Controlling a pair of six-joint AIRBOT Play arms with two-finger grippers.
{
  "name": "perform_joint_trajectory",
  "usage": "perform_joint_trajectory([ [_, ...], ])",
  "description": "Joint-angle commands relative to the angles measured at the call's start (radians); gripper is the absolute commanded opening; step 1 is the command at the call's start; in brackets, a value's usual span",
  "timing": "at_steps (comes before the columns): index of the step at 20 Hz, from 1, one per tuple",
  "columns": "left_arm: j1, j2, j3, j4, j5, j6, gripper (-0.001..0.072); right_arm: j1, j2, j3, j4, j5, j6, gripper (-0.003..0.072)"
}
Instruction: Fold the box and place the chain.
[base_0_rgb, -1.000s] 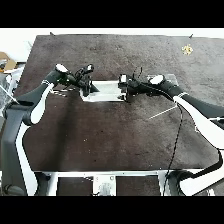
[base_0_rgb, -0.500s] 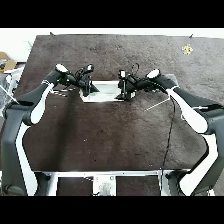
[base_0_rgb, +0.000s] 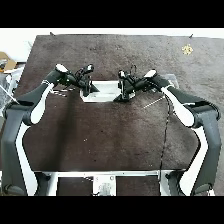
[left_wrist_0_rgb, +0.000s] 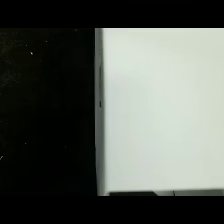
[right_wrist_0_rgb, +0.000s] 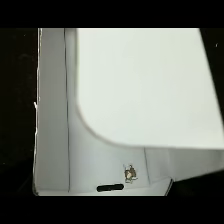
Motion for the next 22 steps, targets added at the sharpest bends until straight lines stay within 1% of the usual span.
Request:
perform_joint_trajectory([
  [1,0.0,-0.001,0.0,0.0,0.0,0.0,0.0011,0.0,-0.02,0.011,0.003,0.017,0.0,0.0672],
  [2,0.0,-0.001,0.0,0.0,0.0,0.0,0.0011,0.0,-0.026,0.011,0.003,0.016,-0.001,0.066],
  [3,0.0,-0.001,0.0,0.0,0.0,0.0,0.0011,0.0,-0.03,0.011,0.004,0.013,-0.003,0.0626],
  [5,0.0,-0.001,0.0,0.0,0.0,0.0,0.0011,0.0,-0.037,0.011,0.025,0.01,-0.008,0.0626],
  [12,0.0,-0.001,0.0,0.0,0.0,0.0,0.001,0.0,-0.039,0.011,0.026,-0.013,-0.008,0.0624],
  [13,0.0,-0.001,0.0,0.0,0.0,0.0,0.0011,0.0,-0.039,0.011,0.025,-0.013,-0.008,0.0594],
  [14,0.0,-0.001,0.0,0.0,0.0,0.0,0.0011,0.0,-0.039,0.011,0.025,-0.013,-0.008,0.0536],
  [15,0.0,-0.001,-0.001,0.0,0.0,0.0,0.0011,0.0,-0.039,0.011,0.025,-0.013,-0.008,0.0535],
  [17,0.0,-0.001,0.0,0.0,0.0,0.0,0.0011,0.0,-0.039,0.011,0.024,-0.013,-0.007,0.0437],
  [22,0.0,-0.001,0.0,0.0,0.0,0.0,0.0011,0.0,-0.039,0.011,0.017,-0.035,-0.007,0.0438],
])
